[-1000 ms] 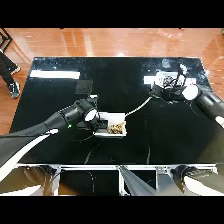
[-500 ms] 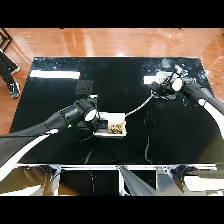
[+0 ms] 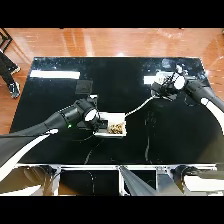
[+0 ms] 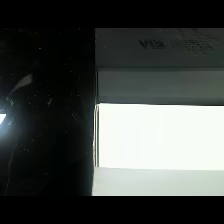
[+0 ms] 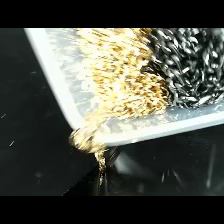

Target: Fold the box and place the chain.

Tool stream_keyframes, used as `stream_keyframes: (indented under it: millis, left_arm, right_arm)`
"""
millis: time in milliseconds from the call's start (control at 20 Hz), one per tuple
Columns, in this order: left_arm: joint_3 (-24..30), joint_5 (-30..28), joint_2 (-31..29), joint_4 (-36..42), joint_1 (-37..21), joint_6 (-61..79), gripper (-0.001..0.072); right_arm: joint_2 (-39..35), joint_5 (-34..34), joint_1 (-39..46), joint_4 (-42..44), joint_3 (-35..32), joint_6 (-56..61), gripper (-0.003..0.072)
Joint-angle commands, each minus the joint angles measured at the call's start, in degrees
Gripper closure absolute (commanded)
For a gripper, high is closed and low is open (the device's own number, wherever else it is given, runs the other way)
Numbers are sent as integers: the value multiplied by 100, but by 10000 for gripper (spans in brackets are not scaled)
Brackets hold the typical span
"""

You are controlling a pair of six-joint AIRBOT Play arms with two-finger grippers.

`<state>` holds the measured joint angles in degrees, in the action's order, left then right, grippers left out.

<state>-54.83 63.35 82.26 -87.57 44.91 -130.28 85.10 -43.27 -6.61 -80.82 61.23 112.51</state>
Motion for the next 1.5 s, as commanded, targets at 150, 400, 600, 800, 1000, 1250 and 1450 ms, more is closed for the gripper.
stream_keyframes:
  millis: [150,400,600,800,1000,1250,1450]
  left_arm:
    - [2,-7,2,0,0,2,684]
    - [2,-11,2,-7,0,2,684]
    - [2,-9,2,-4,0,2,684]
    - [2,-7,2,-4,0,2,684]
    - [2,-11,2,-4,0,2,684]
    - [2,-7,2,-2,0,2,684]
    - [2,-7,2,-4,-2,2,684]
  right_arm:
    - [-1790,-1285,13,789,7,-2232,668]
    - [-3755,-2398,-7,1681,7,-2774,668]
    - [-4371,-3128,-20,2660,4,-3018,668]
    - [-4380,-2798,-697,3762,4,-3115,668]
    - [-4321,-1646,-1694,4400,7,-3147,668]
    - [-4245,-610,-1845,5364,7,-3630,668]
    - [-4245,-710,-1845,5250,7,-3624,668]
